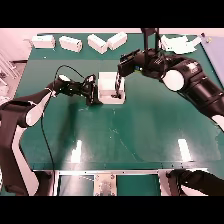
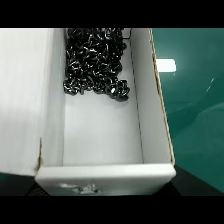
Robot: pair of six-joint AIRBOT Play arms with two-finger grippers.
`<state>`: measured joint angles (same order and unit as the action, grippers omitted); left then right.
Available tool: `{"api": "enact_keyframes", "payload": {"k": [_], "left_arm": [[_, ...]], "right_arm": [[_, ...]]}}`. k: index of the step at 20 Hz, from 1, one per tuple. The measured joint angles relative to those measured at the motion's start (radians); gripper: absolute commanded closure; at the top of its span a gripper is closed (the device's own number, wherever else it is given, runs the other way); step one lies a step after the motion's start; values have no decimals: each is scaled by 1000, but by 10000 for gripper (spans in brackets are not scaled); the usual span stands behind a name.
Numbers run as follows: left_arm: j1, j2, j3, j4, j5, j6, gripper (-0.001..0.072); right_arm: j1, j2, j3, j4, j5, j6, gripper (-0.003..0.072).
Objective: Fold the box and place the chain.
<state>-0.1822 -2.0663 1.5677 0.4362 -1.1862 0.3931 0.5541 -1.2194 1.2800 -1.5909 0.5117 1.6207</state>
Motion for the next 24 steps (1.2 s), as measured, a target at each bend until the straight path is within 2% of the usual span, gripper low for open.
{"api": "enact_keyframes", "payload": {"k": [3,4,6,13,15,18,19,21,24], "left_arm": [[0,0,0,0,0,0,239],[0,0,0,0,0,0,239],[0,0,0,0,0,0,239],[0,0,0,0,0,0,239],[0,0,0,0,0,0,239],[0,0,0,0,0,0,239],[0,0,0,0,0,0,239],[0,0,0,0,0,0,239],[0,0,0,0,0,0,239]], "right_arm": [[0,-57,-23,35,-28,1,681],[0,-82,-27,44,-34,1,586],[0,-126,-32,60,-40,2,124],[-5,-183,-37,81,-47,-93,137],[-27,-184,-37,81,-47,-149,283],[-89,-184,-37,87,-48,-249,306],[-120,-184,-37,99,-48,-290,353],[-186,-184,-37,177,-48,-403,376],[-295,-185,-37,432,-39,-663,397]]}}
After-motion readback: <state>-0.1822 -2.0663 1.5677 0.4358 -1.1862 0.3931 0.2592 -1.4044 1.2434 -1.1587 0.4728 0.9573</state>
